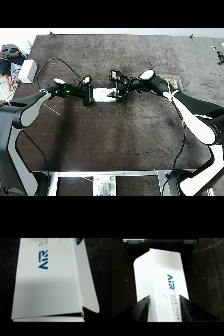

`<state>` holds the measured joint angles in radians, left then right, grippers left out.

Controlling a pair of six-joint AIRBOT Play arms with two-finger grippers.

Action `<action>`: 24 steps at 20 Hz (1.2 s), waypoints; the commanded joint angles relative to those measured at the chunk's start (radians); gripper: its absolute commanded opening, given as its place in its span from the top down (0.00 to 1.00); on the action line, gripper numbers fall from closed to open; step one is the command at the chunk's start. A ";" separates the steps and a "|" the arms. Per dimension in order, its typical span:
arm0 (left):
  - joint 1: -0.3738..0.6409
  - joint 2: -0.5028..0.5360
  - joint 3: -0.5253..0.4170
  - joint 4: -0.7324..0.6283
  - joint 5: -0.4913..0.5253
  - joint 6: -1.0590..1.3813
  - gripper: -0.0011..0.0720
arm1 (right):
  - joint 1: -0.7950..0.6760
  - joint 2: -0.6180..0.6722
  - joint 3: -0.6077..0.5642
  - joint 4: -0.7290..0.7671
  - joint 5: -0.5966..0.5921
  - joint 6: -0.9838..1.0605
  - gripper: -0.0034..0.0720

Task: Fold the box and place the chain.

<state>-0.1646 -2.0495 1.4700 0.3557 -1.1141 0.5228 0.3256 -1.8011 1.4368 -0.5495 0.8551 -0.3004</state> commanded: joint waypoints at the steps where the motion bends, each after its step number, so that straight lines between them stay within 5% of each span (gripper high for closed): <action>1: -0.001 0.000 0.001 0.002 -0.004 0.002 0.51 | -0.003 0.013 0.005 -0.001 -0.025 -0.003 0.43; 5: -0.001 0.000 0.001 0.002 -0.004 0.002 0.51 | -0.003 0.013 0.030 0.000 -0.026 -0.003 0.43; 6: -0.001 0.000 0.001 0.002 -0.004 0.002 0.51 | -0.003 0.013 0.035 0.000 -0.026 -0.002 0.56; 9: -0.001 0.000 0.001 0.002 -0.004 0.002 0.51 | -0.003 0.012 0.037 -0.005 -0.040 -0.003 0.58; 10: -0.001 -0.001 0.001 0.002 -0.004 0.002 0.51 | -0.003 0.012 0.037 -0.008 -0.040 0.003 0.67; 17: -0.001 0.000 0.001 0.002 -0.004 0.002 0.51 | -0.003 0.003 0.037 -0.040 -0.002 0.011 0.68; 19: -0.001 0.000 0.001 0.002 -0.004 0.002 0.51 | -0.003 -0.006 0.037 -0.052 -0.002 0.036 0.82; 24: -0.001 0.000 0.001 0.002 -0.004 0.002 0.51 | -0.003 -0.006 0.037 -0.058 0.063 0.051 0.82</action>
<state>-0.1646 -2.0499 1.4704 0.3565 -1.1164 0.5251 0.3233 -1.8053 1.4727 -0.5983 0.8703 -0.2691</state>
